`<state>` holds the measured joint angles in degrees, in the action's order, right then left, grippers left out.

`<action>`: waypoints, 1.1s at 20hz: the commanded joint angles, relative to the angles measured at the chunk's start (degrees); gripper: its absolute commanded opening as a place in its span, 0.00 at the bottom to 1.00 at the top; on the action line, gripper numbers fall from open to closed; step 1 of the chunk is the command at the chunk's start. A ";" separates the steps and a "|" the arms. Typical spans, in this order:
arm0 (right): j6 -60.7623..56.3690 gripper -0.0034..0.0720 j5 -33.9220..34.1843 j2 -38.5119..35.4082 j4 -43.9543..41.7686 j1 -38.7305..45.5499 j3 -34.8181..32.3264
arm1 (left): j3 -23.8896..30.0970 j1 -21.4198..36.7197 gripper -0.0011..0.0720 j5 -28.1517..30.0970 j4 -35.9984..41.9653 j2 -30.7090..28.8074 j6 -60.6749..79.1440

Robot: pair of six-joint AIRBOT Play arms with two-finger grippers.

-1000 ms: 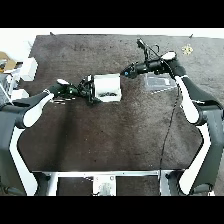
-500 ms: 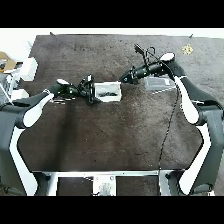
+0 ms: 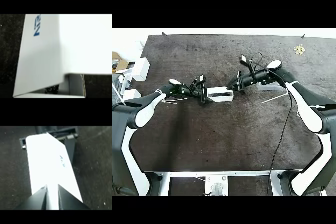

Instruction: Fold the box and place the chain.

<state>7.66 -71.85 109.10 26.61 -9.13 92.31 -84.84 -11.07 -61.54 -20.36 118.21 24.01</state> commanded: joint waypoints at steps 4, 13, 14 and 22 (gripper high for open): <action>8.11 0.47 6.95 -1.20 0.09 -2.91 -4.11 | -0.02 0.00 0.49 0.00 0.00 -0.04 0.00; 11.21 0.48 14.21 -0.17 0.11 -4.94 -4.04 | -0.02 0.00 0.49 0.00 0.00 -0.04 0.00; 11.19 0.48 14.95 -0.17 0.13 -4.90 -4.00 | -0.02 0.00 0.49 0.00 0.00 -0.04 0.00; 10.93 0.31 14.21 -1.46 0.13 -4.76 -4.00 | -0.02 0.00 0.49 -0.02 0.00 -0.04 0.02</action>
